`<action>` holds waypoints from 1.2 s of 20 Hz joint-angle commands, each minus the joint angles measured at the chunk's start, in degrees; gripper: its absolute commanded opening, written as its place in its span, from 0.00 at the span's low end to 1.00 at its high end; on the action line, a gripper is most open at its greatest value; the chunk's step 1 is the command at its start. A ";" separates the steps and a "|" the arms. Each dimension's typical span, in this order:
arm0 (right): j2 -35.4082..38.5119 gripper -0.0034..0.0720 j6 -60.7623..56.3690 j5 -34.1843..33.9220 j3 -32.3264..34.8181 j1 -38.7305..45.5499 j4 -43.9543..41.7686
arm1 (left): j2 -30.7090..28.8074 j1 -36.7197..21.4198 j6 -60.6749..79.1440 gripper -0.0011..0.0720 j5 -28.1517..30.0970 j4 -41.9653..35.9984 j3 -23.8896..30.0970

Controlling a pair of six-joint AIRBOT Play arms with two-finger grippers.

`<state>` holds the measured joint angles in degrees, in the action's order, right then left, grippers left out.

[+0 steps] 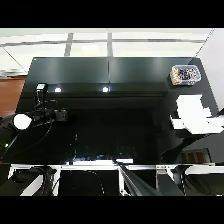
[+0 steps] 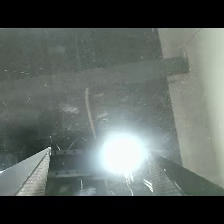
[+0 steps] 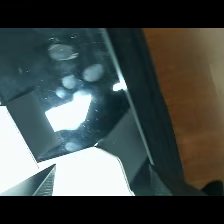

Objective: Fold the box and place the chain.

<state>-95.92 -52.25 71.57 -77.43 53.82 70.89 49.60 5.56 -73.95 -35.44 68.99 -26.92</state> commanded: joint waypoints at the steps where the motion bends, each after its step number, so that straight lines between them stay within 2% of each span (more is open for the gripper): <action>1: -1.79 0.85 6.78 3.30 -0.81 0.46 -2.38 | 0.04 -0.04 0.07 0.99 -1.27 -0.44 -0.02; 3: -1.77 0.44 6.95 4.79 -0.81 0.46 -1.68 | 0.04 -0.04 0.09 0.99 -1.11 -0.44 -0.02; 4: -1.70 0.19 7.54 6.08 -0.81 0.35 -1.90 | 0.04 -0.04 0.07 0.99 -1.09 -0.44 -0.02; 5: -1.53 0.07 8.09 8.35 -0.81 0.31 -2.86 | 0.04 -0.02 0.07 0.99 -1.09 -0.46 -0.02; 7: -0.28 0.07 8.17 12.76 -0.72 0.02 -6.16 | 0.04 -0.02 0.07 0.99 -1.09 -0.48 -0.02; 9: 3.76 0.07 8.13 13.07 1.81 -0.68 -11.69 | 0.04 -0.04 0.31 0.98 -0.92 -0.11 -0.02; 13: 16.31 0.07 8.85 11.89 15.39 -4.96 -23.37 | 0.04 0.09 0.24 0.98 -0.74 -0.85 -0.02; 16: 26.75 0.07 10.40 9.03 29.11 -12.09 -35.15 | 0.04 0.09 0.22 0.98 -0.85 -1.84 -0.02; 20: 41.48 0.07 16.87 -10.82 50.12 -28.89 -54.16 | 0.11 0.11 0.26 0.98 -0.81 -7.65 -0.02; 22: 44.78 0.07 21.09 -23.26 58.31 -39.98 -64.92 | 0.44 0.11 0.52 0.98 -0.81 -10.86 -0.02; 24: 44.76 0.07 26.47 -32.48 61.92 -50.71 -72.67 | 1.64 0.09 1.38 0.98 -0.81 -17.62 -0.11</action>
<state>-54.78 -33.08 55.46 -24.12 16.60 13.52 50.28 5.63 -73.47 -36.25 59.40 -26.92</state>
